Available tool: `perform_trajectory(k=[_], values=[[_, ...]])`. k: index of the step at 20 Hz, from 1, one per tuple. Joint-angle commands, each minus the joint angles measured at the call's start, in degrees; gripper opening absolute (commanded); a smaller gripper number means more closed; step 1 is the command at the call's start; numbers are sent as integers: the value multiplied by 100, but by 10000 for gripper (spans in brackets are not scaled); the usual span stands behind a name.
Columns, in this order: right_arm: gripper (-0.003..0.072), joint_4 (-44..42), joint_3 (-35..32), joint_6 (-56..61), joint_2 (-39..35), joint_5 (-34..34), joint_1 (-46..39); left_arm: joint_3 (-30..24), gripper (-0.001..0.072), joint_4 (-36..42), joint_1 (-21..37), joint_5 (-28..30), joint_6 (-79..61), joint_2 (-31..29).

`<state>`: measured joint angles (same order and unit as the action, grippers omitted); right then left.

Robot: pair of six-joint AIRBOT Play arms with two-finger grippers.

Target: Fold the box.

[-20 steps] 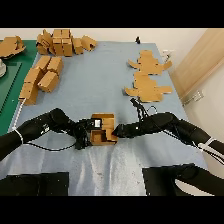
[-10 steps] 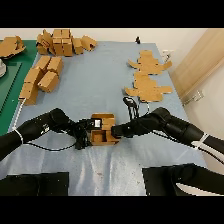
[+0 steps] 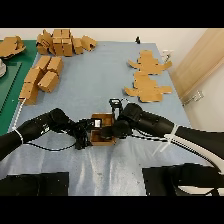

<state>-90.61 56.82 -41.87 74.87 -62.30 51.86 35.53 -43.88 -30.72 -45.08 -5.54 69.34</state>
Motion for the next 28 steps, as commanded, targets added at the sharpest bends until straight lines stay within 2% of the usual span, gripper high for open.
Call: perform_trajectory(k=[1,4,15,17,18,20,23,28], values=[[415,446,577,487,442,-1143,149,2,532,-2,-2,2,0,0],[414,492,800,662,634,-1611,151,2,533,-2,-2,2,0,0],[412,188,837,988,1152,-1235,151,2,532,-2,0,2,0,2],[302,188,835,988,1172,-1239,149,2,533,-2,-2,2,0,0],[286,188,835,988,1172,-1237,149,2,532,0,-2,2,0,0],[151,177,835,988,1174,-1231,149,2,532,-2,0,2,0,0],[16,122,835,986,1172,-1231,151,2,533,-2,-2,2,0,2],[14,125,841,787,1169,-1193,149,2,533,-2,-2,2,0,0]])
